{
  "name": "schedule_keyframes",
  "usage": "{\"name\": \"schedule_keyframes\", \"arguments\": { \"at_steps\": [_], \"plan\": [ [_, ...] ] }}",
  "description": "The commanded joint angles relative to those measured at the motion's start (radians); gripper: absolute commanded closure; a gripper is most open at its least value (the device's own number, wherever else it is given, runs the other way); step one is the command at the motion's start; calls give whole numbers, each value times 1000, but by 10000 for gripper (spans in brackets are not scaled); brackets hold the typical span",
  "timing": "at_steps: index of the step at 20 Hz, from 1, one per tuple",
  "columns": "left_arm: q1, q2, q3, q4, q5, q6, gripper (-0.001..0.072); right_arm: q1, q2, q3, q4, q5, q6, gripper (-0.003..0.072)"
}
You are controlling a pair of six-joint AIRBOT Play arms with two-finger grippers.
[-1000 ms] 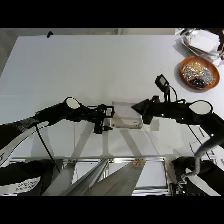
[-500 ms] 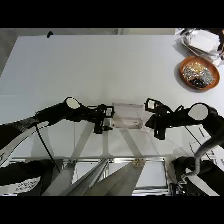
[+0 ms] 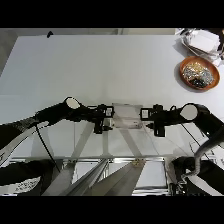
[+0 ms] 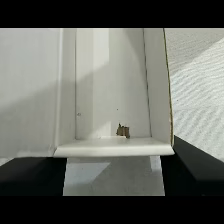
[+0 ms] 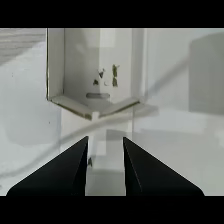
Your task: Fold the box and place the chain.
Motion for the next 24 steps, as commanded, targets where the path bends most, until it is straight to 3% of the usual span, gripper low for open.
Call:
{"name": "schedule_keyframes", "arguments": {
  "at_steps": [1, 3, 4, 6, 24],
  "plan": [
    [1, -1, 1, 0, 0, 0, 397, 48, -68, 0, 2, -66, -22, 469],
    [1, -1, 1, 0, 0, 0, 397, 59, -75, 0, 2, -70, -22, 472],
    [1, -1, 1, 0, 0, 0, 397, 59, -74, 0, 4, -71, -22, 530],
    [1, -1, 1, 0, 0, 0, 397, 59, -74, 0, 24, -70, -22, 571],
    [1, -1, 1, 0, 0, 0, 397, 140, -96, 0, 125, -121, -12, 588]
  ]
}}
